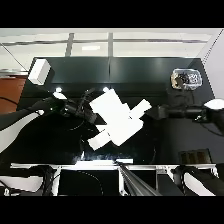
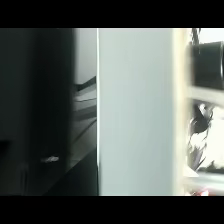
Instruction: Fold the box and place the chain.
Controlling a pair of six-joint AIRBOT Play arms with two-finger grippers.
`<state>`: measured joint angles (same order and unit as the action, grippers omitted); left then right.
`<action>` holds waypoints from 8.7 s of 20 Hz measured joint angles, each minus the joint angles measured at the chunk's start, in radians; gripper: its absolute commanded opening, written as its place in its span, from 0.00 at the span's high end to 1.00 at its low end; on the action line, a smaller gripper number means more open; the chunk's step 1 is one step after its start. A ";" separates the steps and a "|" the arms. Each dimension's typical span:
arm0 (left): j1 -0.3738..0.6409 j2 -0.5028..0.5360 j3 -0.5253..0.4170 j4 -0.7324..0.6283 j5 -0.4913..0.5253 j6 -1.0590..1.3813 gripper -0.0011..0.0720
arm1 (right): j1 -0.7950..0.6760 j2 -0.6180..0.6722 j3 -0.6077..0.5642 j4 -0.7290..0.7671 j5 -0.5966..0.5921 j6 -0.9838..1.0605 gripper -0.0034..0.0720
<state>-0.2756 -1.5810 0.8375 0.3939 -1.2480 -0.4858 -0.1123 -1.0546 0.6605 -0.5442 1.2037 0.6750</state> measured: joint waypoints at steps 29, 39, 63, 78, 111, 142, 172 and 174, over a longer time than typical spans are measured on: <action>-0.283 0.194 0.000 0.480 0.429 0.381 0.95 | 0.321 0.021 -0.005 -0.396 -0.169 -0.462 0.04; -0.283 0.185 0.000 0.476 0.429 0.381 0.95 | 0.462 0.021 -0.085 -0.405 -0.218 -0.487 0.03; -0.284 0.179 0.000 0.460 0.435 0.377 0.95 | 0.689 0.012 -0.169 -0.318 -0.396 -0.515 0.04; -0.284 0.179 0.000 0.459 0.434 0.377 0.95 | 0.568 0.052 -0.113 -0.277 -0.422 -0.432 0.04; -0.284 0.179 0.000 0.458 0.429 0.378 0.95 | 0.555 -0.051 -0.111 -0.137 -0.426 -0.658 0.04; -0.284 0.179 0.000 0.458 0.433 0.375 0.95 | 0.548 -0.131 -0.171 -0.035 -0.517 -0.911 0.04; -0.284 0.179 0.000 0.457 0.434 0.377 0.95 | 0.517 -0.156 -0.171 -0.034 -0.486 -0.911 0.04; -0.284 0.179 0.000 0.457 0.435 0.377 0.95 | 0.518 -0.157 -0.171 -0.034 -0.489 -0.911 0.04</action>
<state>-0.5594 -1.4025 0.8375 0.8513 -0.8135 -0.1089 0.4053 -1.2118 0.4900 -0.5781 0.7147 -0.2363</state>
